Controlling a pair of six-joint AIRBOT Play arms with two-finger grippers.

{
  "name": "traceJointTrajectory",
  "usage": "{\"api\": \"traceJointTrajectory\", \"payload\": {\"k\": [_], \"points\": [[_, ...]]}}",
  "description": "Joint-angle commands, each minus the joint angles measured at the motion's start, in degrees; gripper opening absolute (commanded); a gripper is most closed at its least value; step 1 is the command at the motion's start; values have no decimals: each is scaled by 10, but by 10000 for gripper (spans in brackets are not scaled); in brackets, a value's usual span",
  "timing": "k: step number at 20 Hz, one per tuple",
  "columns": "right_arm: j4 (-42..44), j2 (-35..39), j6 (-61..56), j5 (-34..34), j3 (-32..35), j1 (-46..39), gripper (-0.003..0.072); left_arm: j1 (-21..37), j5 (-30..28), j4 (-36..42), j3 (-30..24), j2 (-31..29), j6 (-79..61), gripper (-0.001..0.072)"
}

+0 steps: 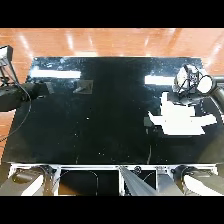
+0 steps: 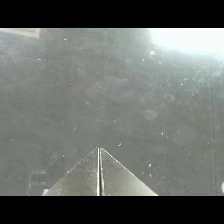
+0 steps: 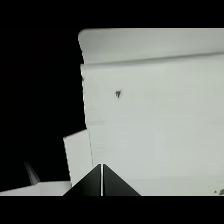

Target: Fold the box and place the chain.

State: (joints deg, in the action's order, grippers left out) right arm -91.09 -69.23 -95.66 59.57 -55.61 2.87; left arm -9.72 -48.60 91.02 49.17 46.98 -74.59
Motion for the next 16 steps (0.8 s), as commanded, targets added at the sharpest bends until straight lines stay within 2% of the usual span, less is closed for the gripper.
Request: {"api": "traceJointTrajectory", "payload": {"k": [1,2,3,4,6,9,10,11,12,13,14,15,16], "points": [[0,0,-7,-89,0,0,480,0,28,33,0,47,0,32],[0,0,-8,-98,0,0,715,0,28,43,0,64,0,231],[-2,0,-4,-100,-4,-4,714,-1,24,50,0,80,0,641],[-9,0,12,-86,-17,-18,714,-2,12,66,1,94,2,614],[-35,0,27,-58,-57,-88,714,-5,-11,92,2,111,-11,612],[-29,-7,44,-59,-90,-281,713,-23,-19,104,2,116,-11,612],[2,-19,63,-50,-90,-348,714,-30,-16,104,2,116,-11,612],[82,-39,128,-30,-90,-421,714,-36,-14,104,2,117,-10,612],[210,-68,223,13,-100,-496,714,-41,-10,104,2,117,-10,613],[323,-103,292,79,-119,-558,714,-45,-8,104,2,117,-8,612],[399,-142,334,158,-145,-605,714,-48,-8,104,2,117,-8,613],[405,-182,332,236,-177,-636,713,-50,-8,104,2,117,-8,613],[388,-205,331,261,-190,-650,713,-50,-9,104,2,117,-8,612]]}}
